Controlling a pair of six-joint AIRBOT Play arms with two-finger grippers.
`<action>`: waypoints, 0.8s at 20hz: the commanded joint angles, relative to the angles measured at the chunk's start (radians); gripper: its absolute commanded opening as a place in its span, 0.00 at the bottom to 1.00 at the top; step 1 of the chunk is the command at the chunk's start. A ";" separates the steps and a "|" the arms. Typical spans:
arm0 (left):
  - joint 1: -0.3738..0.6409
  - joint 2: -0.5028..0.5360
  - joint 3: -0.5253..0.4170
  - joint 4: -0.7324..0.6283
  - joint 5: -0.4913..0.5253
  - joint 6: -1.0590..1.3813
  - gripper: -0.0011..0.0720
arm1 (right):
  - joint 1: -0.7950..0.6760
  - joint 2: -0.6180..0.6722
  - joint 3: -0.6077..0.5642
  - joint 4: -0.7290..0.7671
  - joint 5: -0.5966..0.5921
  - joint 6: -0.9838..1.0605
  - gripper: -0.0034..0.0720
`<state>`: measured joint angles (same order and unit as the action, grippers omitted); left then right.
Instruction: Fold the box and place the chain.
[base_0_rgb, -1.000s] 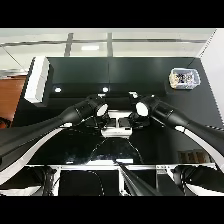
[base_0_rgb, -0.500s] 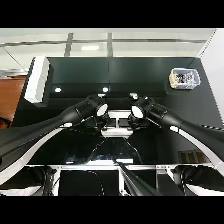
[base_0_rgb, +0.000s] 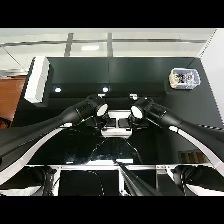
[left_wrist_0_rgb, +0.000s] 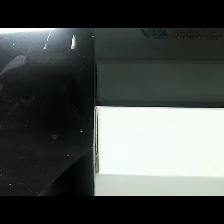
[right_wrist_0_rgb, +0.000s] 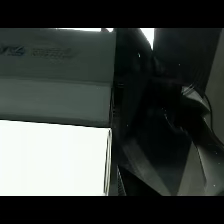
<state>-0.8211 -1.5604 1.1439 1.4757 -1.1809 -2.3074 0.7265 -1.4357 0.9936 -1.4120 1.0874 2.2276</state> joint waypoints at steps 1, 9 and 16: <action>0.001 0.000 0.000 0.000 0.002 -0.001 0.05 | 0.001 -0.010 0.001 -0.005 -0.005 0.002 0.29; 0.001 0.000 0.000 0.000 0.002 -0.001 0.05 | 0.002 -0.027 0.001 0.009 -0.020 0.001 0.10; 0.001 0.000 0.000 0.000 0.002 -0.001 0.05 | 0.015 -0.015 0.002 0.002 -0.027 0.002 0.43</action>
